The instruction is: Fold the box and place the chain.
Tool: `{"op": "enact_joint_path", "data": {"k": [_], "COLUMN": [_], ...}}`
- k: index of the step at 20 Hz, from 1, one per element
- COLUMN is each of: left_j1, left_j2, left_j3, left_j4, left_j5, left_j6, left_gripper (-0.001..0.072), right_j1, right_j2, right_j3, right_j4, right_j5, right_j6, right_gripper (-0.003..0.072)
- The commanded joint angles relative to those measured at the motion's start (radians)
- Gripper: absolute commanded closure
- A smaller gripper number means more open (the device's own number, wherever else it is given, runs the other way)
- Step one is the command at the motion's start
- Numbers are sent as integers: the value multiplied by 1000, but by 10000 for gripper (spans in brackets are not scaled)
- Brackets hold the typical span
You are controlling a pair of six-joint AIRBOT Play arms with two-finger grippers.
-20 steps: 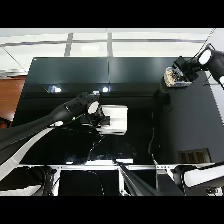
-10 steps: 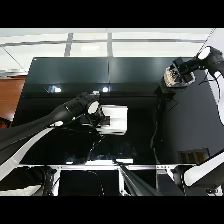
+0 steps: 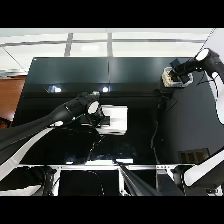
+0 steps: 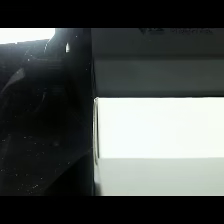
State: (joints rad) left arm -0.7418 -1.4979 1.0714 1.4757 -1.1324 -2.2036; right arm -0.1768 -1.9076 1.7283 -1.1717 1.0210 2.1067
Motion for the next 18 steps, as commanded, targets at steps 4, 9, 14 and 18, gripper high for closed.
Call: {"op": "enact_joint_path", "data": {"k": [4,9,14,18], "left_j1": [0,0,0,0], "left_j2": [0,0,0,0], "left_j3": [1,1,1,1], "left_j4": [1,0,0,0], "left_j5": [4,6,6,5], "left_j6": [0,0,0,0], "left_gripper": [682,682,682,682], "right_j1": [-35,-44,-44,-27], "right_j2": [177,392,594,747], "right_j3": [2,2,60,68], "right_j4": [83,94,142,232], "right_j5": [65,109,119,277], "right_j6": [-234,-389,-448,-577], "right_gripper": [673,674,674,674]}}
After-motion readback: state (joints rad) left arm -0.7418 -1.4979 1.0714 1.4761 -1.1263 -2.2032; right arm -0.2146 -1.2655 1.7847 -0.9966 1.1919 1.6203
